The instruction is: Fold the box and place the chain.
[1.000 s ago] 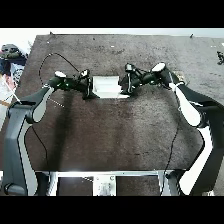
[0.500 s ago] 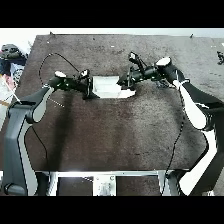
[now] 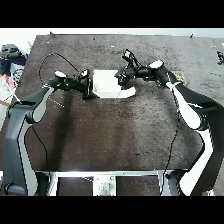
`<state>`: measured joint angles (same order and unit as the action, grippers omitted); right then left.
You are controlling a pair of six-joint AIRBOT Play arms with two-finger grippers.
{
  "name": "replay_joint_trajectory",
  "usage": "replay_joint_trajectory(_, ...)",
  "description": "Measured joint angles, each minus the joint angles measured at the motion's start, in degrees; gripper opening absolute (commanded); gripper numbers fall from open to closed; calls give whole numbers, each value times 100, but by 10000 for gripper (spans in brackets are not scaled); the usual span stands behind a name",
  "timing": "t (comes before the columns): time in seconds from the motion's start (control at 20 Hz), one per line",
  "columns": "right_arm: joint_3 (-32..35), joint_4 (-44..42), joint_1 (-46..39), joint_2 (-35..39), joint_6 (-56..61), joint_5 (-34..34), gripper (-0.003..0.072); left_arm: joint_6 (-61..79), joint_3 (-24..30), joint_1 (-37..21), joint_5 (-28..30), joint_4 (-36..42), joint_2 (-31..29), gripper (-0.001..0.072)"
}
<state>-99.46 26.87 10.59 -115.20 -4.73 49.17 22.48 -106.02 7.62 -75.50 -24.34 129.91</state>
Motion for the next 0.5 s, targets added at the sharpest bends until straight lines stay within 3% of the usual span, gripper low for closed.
replay_joint_trajectory(0.5,-4,369,9,-367,4,232,10,0,0,0,0,-4,0,447)
